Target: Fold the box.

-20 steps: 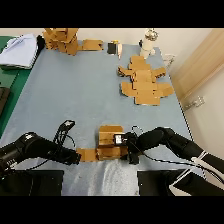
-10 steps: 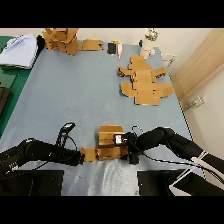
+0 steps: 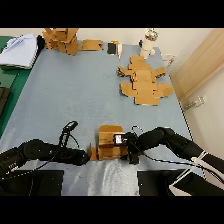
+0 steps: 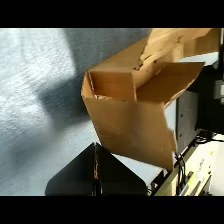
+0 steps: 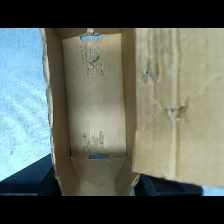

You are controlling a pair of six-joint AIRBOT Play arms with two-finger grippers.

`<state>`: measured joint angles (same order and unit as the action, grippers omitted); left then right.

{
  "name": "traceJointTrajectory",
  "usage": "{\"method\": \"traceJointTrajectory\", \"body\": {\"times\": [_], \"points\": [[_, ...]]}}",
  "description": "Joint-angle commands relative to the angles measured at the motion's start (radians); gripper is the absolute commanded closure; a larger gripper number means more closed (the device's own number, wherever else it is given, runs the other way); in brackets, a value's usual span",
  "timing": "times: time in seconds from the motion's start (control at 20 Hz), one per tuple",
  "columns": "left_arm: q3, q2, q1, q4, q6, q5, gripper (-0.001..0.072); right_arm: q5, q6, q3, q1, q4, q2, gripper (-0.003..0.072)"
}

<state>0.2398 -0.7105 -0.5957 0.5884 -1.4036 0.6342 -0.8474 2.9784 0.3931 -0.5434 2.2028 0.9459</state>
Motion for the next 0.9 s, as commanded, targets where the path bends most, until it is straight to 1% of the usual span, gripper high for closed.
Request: {"method": "traceJointTrajectory", "body": {"times": [0.0,0.35,0.55,0.75,0.8,0.85], "points": [[0.011,0.002,0.001,-0.053,0.035,-0.006,0.0695,0.000,0.000,0.000,0.000,0.000,0.000,0.0153],[0.016,0.000,0.001,-0.074,0.035,-0.052,0.0694,0.000,0.000,0.000,0.000,0.000,0.000,0.0152],[0.017,0.000,0.001,-0.099,0.036,-0.040,0.0694,0.000,0.000,0.000,0.000,0.000,0.000,0.0152],[0.017,0.000,0.001,-0.099,0.046,-0.055,0.0692,0.000,0.000,0.000,0.000,0.000,0.000,0.0153],[0.017,0.000,0.001,-0.097,0.047,-0.064,0.0559,0.000,0.000,0.000,0.000,0.000,0.000,0.0152],[0.017,-0.001,0.001,-0.095,0.047,-0.070,0.0364,0.000,0.000,0.000,0.000,0.000,0.000,0.0153]]}}
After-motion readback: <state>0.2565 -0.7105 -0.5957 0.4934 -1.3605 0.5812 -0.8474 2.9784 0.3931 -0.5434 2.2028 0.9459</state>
